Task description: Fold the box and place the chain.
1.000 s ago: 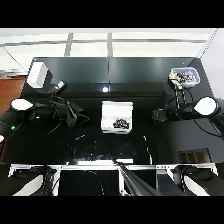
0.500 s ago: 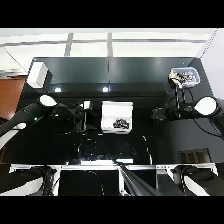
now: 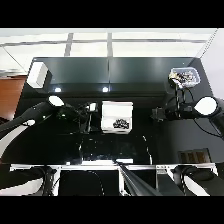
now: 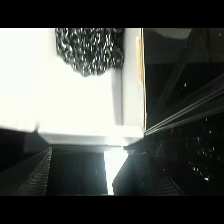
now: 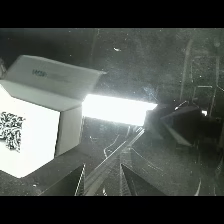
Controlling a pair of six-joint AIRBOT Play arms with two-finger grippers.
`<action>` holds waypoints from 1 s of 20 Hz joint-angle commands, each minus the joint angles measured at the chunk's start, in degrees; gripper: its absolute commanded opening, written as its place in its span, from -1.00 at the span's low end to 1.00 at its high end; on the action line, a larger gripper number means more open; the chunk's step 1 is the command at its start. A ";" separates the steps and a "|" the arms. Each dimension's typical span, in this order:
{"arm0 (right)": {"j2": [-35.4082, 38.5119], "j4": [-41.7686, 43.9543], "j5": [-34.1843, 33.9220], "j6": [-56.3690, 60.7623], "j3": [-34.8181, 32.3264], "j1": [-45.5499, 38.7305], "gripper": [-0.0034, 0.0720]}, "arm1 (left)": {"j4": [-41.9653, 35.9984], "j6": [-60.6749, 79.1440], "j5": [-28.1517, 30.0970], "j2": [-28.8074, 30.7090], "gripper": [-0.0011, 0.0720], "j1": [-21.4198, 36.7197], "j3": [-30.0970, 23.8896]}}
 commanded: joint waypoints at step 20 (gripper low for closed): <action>0.04 -0.02 -0.81 0.00 -0.02 0.00 -0.20 | -1.18 1.66 4.72 -0.85 0.89 -6.60 0.87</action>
